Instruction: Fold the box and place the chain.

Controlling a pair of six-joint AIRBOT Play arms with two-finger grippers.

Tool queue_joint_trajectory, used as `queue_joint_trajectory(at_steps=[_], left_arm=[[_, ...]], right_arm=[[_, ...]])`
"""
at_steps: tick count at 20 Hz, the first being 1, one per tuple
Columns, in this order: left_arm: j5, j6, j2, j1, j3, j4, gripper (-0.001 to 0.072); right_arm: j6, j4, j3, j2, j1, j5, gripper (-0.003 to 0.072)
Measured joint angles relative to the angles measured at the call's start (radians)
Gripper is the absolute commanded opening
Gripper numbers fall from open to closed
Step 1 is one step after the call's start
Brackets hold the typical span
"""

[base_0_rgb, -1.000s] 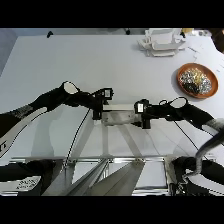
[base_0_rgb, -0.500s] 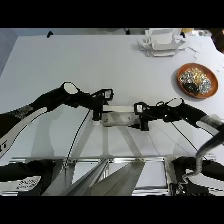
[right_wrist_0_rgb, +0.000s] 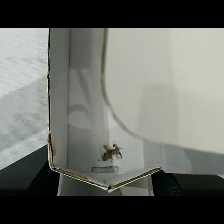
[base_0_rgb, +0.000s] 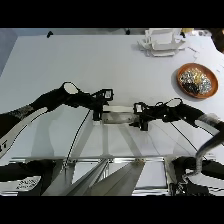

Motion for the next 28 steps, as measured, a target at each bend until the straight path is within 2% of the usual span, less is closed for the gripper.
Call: queue_joint_trajectory(at_steps=[3, 5, 28], left_arm=[[0.000, 0.000, 0.000, 0.000, 0.000, 0.000, 0.0008], [0.000, 0.000, 0.000, 0.000, 0.000, 0.000, 0.0008], [0.002, 0.000, -0.001, 0.000, 0.000, 0.000, 0.0008]], right_arm=[[0.001, -0.008, 0.000, -0.004, 0.000, -0.003, 0.0390], [0.001, -0.014, 0.000, -0.006, -0.005, -0.004, 0.0354], [-0.001, -0.027, 0.000, -0.008, -0.036, 0.001, 0.0367]])
